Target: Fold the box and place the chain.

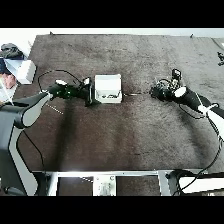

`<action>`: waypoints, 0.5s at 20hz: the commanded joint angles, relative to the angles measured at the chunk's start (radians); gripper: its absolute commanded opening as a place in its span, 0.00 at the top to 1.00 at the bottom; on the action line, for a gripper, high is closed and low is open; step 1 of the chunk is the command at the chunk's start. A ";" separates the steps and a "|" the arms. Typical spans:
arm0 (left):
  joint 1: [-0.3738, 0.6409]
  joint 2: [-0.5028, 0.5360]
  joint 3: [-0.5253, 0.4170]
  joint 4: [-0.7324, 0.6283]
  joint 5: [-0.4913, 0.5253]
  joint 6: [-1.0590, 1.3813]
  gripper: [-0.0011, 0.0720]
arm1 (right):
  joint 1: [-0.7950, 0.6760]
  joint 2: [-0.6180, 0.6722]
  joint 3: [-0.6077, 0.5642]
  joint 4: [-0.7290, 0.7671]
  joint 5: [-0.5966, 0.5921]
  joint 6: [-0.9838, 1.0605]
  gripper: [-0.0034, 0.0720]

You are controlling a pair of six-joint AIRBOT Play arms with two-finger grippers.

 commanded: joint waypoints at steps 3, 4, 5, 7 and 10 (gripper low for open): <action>0.000 0.001 0.000 0.000 0.000 0.000 0.34 | 0.045 -0.094 0.069 0.075 -0.103 0.007 0.52; 0.000 0.001 0.000 0.000 0.000 0.000 0.34 | 0.049 -0.109 0.081 0.093 -0.108 0.010 0.63; 0.000 0.001 0.000 0.000 0.000 0.000 0.34 | 0.054 -0.119 0.089 0.103 -0.108 0.010 0.84; 0.000 0.001 0.000 0.000 0.001 0.000 0.34 | 0.070 -0.100 0.088 0.126 -0.098 0.009 0.98; 0.000 0.001 0.000 0.000 0.000 0.000 0.34 | 0.158 0.056 0.088 0.126 -0.056 -0.069 0.98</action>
